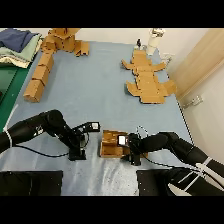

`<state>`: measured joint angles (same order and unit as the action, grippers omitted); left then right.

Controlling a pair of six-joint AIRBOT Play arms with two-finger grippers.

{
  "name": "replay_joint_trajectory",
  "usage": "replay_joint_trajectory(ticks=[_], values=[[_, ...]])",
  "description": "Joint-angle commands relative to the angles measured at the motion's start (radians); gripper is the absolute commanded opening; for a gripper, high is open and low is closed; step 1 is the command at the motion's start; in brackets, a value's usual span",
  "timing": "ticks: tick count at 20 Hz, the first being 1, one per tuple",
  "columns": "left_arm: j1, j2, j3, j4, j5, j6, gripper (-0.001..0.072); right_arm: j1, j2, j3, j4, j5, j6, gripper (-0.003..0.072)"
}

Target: Fold the box.

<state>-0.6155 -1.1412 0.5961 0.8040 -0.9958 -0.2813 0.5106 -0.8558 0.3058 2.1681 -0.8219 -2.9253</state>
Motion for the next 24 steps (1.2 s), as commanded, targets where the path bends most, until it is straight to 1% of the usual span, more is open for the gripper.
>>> replay_joint_trajectory(ticks=[1, 2, 3, 5, 6, 8, 10, 14, 17, 24], values=[[-0.017, 0.057, -0.104, -0.179, 0.289, 0.375, 0.0673, 0.0, -0.001, 0.0, 0.0, 0.0, 0.0, 0.0499], [-0.032, 0.093, -0.154, -0.256, 0.372, 0.423, 0.0685, 0.0, -0.001, 0.0, 0.0, 0.0, 0.0, 0.05], [-0.044, 0.126, -0.2, -0.318, 0.409, 0.464, 0.0685, 0.0, -0.001, 0.0, 0.0, 0.0, 0.0, 0.05], [-0.057, 0.175, -0.266, -0.434, 0.405, 0.488, 0.0685, 0.0, -0.001, 0.0, 0.0, 0.0, 0.0, 0.05], [-0.068, 0.186, -0.28, -0.481, 0.41, 0.507, 0.0685, 0.0, -0.001, 0.0, 0.0, 0.0, 0.0, 0.05], [-0.096, 0.187, -0.278, -0.521, 0.437, 0.513, 0.0685, 0.0, -0.001, 0.0, 0.0, 0.0, 0.0, 0.0499], [-0.124, 0.161, -0.267, -0.539, 0.466, 0.513, 0.0686, 0.0, -0.001, 0.0, 0.0, 0.001, 0.0, 0.05], [-0.14, 0.056, -0.201, -0.542, 0.462, 0.499, 0.0694, 0.0, -0.001, 0.0, 0.0, 0.0, 0.0, 0.05], [-0.148, 0.01, -0.163, -0.542, 0.444, 0.494, 0.0694, 0.0, -0.001, 0.0, 0.0, 0.0, 0.0, 0.05], [-0.171, 0.0, -0.156, -0.531, 0.428, 0.505, 0.0694, 0.0, -0.001, 0.0, 0.0, 0.0, 0.0, 0.05]])
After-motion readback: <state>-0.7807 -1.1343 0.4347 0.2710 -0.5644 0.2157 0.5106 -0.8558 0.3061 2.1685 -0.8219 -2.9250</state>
